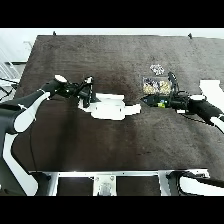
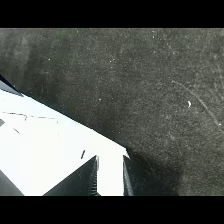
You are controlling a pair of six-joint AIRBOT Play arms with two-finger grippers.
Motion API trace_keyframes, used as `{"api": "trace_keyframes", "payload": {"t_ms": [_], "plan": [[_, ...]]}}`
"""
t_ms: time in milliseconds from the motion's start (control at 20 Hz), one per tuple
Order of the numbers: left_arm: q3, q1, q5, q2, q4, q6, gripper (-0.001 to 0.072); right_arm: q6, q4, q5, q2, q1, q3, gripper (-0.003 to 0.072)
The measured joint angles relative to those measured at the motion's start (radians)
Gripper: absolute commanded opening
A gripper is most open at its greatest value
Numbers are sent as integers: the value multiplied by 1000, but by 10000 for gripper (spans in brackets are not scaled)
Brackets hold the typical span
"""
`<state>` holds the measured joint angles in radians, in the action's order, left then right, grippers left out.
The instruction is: Fold the box and place the chain.
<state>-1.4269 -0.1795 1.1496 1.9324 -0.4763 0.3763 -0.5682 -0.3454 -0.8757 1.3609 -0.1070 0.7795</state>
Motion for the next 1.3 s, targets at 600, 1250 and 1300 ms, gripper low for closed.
{"api": "trace_keyframes", "payload": {"t_ms": [600, 1250, 1300], "plan": [[22, 0, -46, -1, 40, 18, 13, 5, 4, 11, 0, 0, 0, 207], [22, 0, -38, 0, -8, 25, 20, 158, 45, -20, -35, 0, 0, 309], [22, 0, -39, 0, -9, 25, 20, 183, 54, -35, -52, 0, 0, 320]]}}
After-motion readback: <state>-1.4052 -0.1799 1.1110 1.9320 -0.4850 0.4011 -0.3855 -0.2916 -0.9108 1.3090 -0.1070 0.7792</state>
